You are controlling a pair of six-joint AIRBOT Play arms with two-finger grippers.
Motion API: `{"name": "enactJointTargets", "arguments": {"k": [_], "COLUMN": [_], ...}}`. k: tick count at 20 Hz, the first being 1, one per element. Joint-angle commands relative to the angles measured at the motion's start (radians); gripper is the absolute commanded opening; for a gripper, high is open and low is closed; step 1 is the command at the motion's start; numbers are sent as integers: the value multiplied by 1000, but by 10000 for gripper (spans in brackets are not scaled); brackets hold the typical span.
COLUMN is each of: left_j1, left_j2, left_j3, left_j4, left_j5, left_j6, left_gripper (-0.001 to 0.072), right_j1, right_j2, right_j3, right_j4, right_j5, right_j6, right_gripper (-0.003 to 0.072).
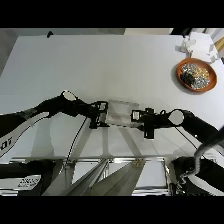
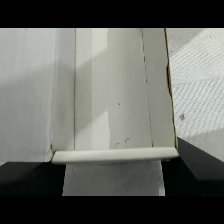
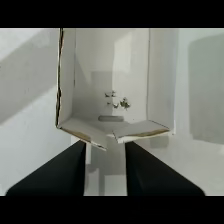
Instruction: Fold the box and place the chain.
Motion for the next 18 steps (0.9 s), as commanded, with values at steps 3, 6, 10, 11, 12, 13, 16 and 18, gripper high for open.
{"name": "enactJointTargets", "arguments": {"k": [3, 6, 10, 11, 12, 13, 16, 18], "left_j1": [1, 1, 1, 1, 1, 1, 1, 1], "left_j2": [0, 0, 0, 0, 0, 0, 0, 0], "left_j3": [1, 1, 1, 1, 1, 1, 1, 1], "left_j4": [0, 0, 0, 0, 0, 0, 0, 0], "left_j5": [0, 0, 0, 0, 0, 0, 0, 0], "left_j6": [0, 0, 0, 0, 0, 0, 0, 0], "left_gripper": [255, 255, 255, 255, 255, 255, 255, 255], "right_j1": [1, 4, 84, 106, 122, 133, 137, 137], "right_j2": [-32, -32, -32, -32, -32, -32, -32, -32], "right_j3": [0, 0, 0, 0, 0, 0, 0, 0], "right_j4": [90, 94, 107, 114, 117, 119, 119, 118], "right_j5": [-81, -91, -135, -163, -188, -213, -248, -249], "right_j6": [-2, -2, -3, -5, -5, -5, -4, -4], "right_gripper": [158, 158, 158, 158, 159, 159, 176, 201]}}
